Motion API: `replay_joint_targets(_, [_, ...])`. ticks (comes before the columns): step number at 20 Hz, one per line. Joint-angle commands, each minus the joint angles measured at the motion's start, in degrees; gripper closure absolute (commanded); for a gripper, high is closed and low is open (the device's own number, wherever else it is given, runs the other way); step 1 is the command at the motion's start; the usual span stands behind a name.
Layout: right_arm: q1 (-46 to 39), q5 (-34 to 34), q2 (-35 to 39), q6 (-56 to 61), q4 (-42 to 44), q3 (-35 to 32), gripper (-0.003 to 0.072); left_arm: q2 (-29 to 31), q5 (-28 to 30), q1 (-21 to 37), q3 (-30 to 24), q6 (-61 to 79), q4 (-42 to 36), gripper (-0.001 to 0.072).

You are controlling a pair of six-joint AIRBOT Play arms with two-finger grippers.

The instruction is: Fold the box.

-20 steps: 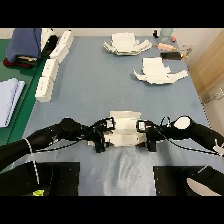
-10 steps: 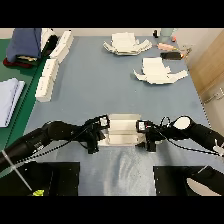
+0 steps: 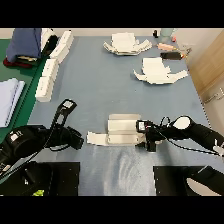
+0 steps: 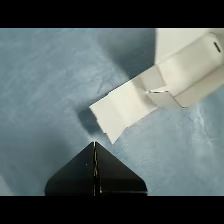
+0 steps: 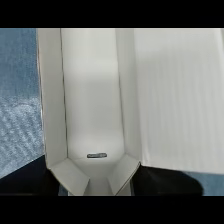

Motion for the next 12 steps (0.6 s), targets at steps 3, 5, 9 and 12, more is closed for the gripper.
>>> replay_joint_targets(3, [0.0,0.0,0.0,0.0,0.0,0.0,0.0104,-5.6,0.9,-0.1,-4.7,-22.3,-0.6,0.0694])
replay_joint_targets(5, [0.0,0.0,0.0,0.0,0.0,0.0,0.0104,-10.4,8.0,-0.1,-5.6,-20.8,-4.1,0.0694])
replay_joint_targets(9, [0.0,0.0,0.0,0.0,0.0,0.0,0.0104,-19.2,21.0,-0.1,-5.6,-13.7,-12.9,0.0694])
replay_joint_targets(12, [0.0,0.0,0.0,0.0,0.0,0.0,0.0104,-22.1,22.8,-0.1,-5.5,-9.0,-18.1,0.0694])
